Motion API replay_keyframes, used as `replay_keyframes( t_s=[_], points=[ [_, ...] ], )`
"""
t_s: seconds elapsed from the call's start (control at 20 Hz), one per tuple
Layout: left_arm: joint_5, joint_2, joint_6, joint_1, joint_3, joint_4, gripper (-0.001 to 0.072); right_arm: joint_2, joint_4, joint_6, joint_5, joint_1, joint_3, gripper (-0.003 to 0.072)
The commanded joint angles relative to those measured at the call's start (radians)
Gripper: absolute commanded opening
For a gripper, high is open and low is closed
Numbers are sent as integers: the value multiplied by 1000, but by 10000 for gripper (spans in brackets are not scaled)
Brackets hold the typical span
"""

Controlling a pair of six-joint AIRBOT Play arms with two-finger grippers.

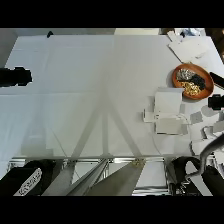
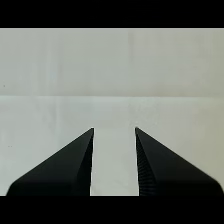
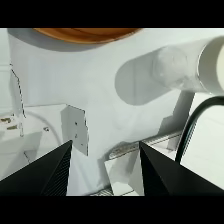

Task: Fold the box and place the chain.

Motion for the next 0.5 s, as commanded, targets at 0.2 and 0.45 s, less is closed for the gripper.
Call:
replay_keyframes(
  t_s=[0.2, 0.45],
  points=[
    [0, 0, 0, 0, 0, 0, 295, -254, 80, -173, 67, -105, 0, 481],
    [0, 0, 0, 0, 0, 0, 295, -366, 142, -241, -14, -105, 0, 479]
  ],
)
